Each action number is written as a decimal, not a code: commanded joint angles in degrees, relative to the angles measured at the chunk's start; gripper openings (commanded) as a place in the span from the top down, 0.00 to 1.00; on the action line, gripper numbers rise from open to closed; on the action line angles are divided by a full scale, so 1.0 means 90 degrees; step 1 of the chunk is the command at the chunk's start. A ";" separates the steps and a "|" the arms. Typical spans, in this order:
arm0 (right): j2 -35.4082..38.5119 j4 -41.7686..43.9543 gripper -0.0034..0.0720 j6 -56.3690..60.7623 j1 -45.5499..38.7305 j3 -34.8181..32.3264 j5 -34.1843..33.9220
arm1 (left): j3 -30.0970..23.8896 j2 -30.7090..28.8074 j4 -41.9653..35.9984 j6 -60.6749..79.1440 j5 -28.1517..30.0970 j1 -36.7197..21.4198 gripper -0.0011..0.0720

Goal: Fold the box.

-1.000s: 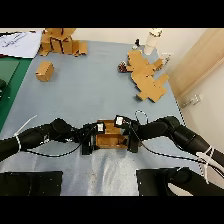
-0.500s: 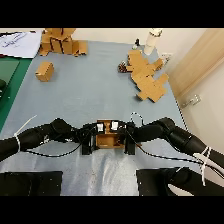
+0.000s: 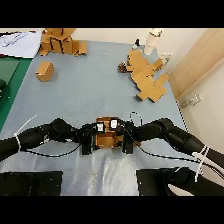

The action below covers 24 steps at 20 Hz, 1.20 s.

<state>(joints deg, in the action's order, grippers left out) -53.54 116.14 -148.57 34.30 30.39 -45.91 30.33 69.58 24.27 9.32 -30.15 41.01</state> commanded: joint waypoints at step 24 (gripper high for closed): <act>0.0061 0.0340 0.95 0.6411 -0.2688 -0.0680 -0.0935 | 0.0005 -0.0005 -0.0005 0.0010 0.0005 0.0002 0.48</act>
<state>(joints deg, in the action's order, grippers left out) -48.38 107.66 -84.40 10.11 25.04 -57.39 30.33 69.60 24.21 9.39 -30.11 41.01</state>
